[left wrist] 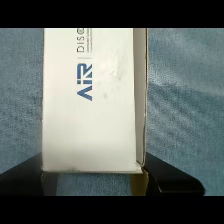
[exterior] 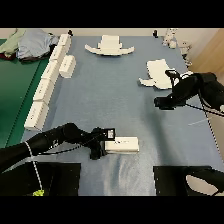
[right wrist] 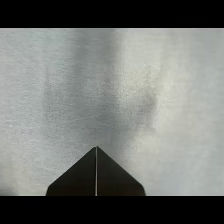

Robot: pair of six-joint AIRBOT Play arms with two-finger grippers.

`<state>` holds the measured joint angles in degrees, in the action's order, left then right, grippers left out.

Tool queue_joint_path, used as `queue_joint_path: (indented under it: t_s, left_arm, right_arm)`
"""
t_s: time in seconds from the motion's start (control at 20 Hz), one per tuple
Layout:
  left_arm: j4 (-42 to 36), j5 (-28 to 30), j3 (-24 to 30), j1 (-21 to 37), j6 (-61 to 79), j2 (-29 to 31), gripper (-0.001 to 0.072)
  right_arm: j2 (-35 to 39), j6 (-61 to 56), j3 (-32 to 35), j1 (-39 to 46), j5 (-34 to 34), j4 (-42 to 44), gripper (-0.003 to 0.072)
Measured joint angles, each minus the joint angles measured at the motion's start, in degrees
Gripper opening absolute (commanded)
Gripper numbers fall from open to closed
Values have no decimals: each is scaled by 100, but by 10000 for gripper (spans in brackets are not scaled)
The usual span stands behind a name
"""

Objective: Fold the box.

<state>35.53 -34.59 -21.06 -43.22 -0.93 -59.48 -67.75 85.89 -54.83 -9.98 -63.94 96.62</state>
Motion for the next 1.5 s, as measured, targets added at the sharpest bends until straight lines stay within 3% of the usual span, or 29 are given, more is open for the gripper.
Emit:
queue_joint_path:
  t_s: [0.25,0.45,0.6,0.85,1.0,1.1,1.5]
  left_arm:
    - [33,9,-74,0,-96,22,421]
    - [264,15,-197,271,-994,424,421]
    - [774,24,-251,1080,-2315,997,421]
    - [1843,131,-282,3322,-4076,1528,421]
    - [2090,444,-404,4428,-4433,1113,421]
    - [2170,680,-669,4839,-4555,564,421]
    - [2050,1064,-2863,5202,-4693,-2020,421]
  right_arm:
    - [-61,-146,-50,28,-111,-24,10]
    - [-72,-173,-59,31,-138,-28,10]
    - [-74,-188,-59,31,-149,-33,10]
    - [-74,-188,-59,31,-151,-39,10]
    - [-74,-188,-59,31,-153,-37,10]
    - [-74,-188,-59,31,-153,-37,10]
    - [-74,-190,-59,31,-155,-37,10]
